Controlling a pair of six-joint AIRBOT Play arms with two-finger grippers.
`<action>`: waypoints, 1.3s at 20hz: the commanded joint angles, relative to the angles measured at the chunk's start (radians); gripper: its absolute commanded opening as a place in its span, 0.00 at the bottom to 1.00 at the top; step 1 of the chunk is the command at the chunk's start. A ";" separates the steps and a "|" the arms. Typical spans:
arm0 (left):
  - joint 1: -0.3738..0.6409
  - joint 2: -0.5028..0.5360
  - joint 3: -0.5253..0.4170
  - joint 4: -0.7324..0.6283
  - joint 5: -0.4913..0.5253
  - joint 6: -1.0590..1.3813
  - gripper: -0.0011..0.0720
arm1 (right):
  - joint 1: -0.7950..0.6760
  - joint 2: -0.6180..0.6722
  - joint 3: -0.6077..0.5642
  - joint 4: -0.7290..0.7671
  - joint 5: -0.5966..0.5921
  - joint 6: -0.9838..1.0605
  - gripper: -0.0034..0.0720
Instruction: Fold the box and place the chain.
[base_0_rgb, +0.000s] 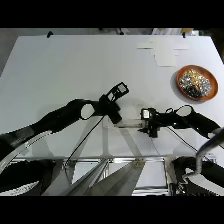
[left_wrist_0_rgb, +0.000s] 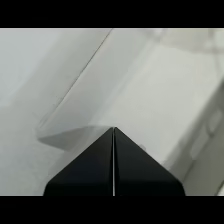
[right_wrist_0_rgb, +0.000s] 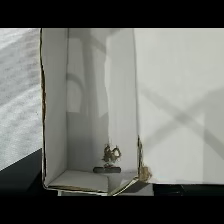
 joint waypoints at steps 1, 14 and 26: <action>0.030 0.084 0.000 0.035 -0.073 0.000 0.02 | 0.000 0.000 0.000 0.002 -0.002 0.001 0.57; 0.097 0.101 -0.015 -0.011 -0.312 0.272 0.02 | 0.000 0.000 0.000 0.002 -0.002 0.001 0.57; 0.175 0.094 -0.126 -0.046 -0.443 0.531 0.03 | 0.000 0.000 0.000 0.002 -0.002 0.001 0.57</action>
